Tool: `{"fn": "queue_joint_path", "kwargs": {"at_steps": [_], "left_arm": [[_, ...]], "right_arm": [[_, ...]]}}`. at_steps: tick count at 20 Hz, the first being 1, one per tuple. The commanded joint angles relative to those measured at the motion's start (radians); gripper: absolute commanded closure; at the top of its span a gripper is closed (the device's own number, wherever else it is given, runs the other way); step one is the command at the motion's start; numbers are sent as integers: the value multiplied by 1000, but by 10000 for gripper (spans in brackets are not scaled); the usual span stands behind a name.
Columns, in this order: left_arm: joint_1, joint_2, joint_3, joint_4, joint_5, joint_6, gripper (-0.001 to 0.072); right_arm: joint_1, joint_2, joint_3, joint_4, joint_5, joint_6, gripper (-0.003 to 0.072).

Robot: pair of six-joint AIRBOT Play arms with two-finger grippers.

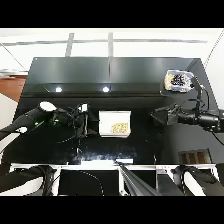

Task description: Fold the box and place the chain.

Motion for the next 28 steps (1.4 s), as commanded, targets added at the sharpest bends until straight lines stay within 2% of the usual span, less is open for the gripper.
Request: {"fn": "queue_joint_path", "kwargs": {"at_steps": [1, 5, 28], "left_arm": [[-18, -7, 10, 19, 4, -10, 4], [-33, -7, 12, 14, 51, -36, 4], [-102, -19, 31, 83, 83, -54, 10]], "right_arm": [[1, 1, 1, 0, 0, 0, -17], [1, 1, 1, 0, 0, 0, -17], [1, 1, 1, -1, -7, 0, -15]]}}
